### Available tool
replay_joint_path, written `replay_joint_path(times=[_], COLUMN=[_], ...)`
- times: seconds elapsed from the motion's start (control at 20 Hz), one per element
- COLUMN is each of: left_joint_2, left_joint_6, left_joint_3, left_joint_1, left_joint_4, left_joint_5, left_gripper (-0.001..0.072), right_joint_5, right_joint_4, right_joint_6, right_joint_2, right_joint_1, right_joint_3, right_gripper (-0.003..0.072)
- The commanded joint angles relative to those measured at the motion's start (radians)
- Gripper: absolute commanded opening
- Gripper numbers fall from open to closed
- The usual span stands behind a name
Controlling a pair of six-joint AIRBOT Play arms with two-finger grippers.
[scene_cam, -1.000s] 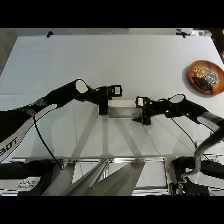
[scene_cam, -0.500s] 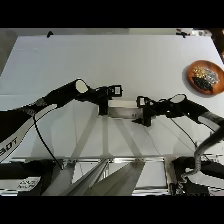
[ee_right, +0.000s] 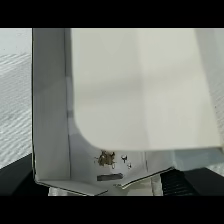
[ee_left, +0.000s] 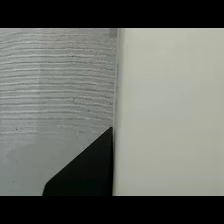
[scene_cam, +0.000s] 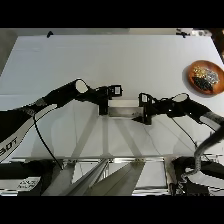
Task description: Fold the box and place the chain.
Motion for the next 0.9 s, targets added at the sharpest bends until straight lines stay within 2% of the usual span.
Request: replay_joint_path(times=[0.0,0.25,0.35,0.4,0.5,0.65,0.85], left_joint_2=[0.000,0.000,0.000,0.000,0.000,0.000,0.000], left_joint_6=[0.000,0.000,0.000,0.000,0.000,0.000,0.000], left_joint_3=[0.000,0.000,0.000,0.000,0.000,0.000,0.000], left_joint_1=[0.000,0.000,0.000,0.000,0.000,0.000,0.000], left_joint_4=[0.000,0.000,0.000,0.000,0.000,0.000,0.000], left_joint_5=[-0.001,-0.001,-0.001,-0.001,-0.001,-0.001,-0.001], left_gripper=[0.0014,0.0014,0.0014,0.0014,0.0014,0.0014,0.0014], right_joint_5=[-0.028,-0.043,-0.043,-0.043,-0.043,-0.074,-0.189], right_joint_4=[0.012,0.019,0.019,0.018,0.014,0.013,0.000], right_joint_6=[-0.039,-0.052,-0.052,-0.052,-0.052,-0.060,-0.067], right_joint_2=[-0.001,-0.002,-0.010,-0.010,-0.010,-0.010,-0.010], right_joint_1=[0.027,0.041,0.041,0.041,0.041,0.041,0.041], right_joint_3=[0.001,0.001,0.001,0.001,0.001,0.001,0.001], right_gripper=[0.0682,0.0637,0.0510,0.0496,0.0397,0.0398,0.0398])
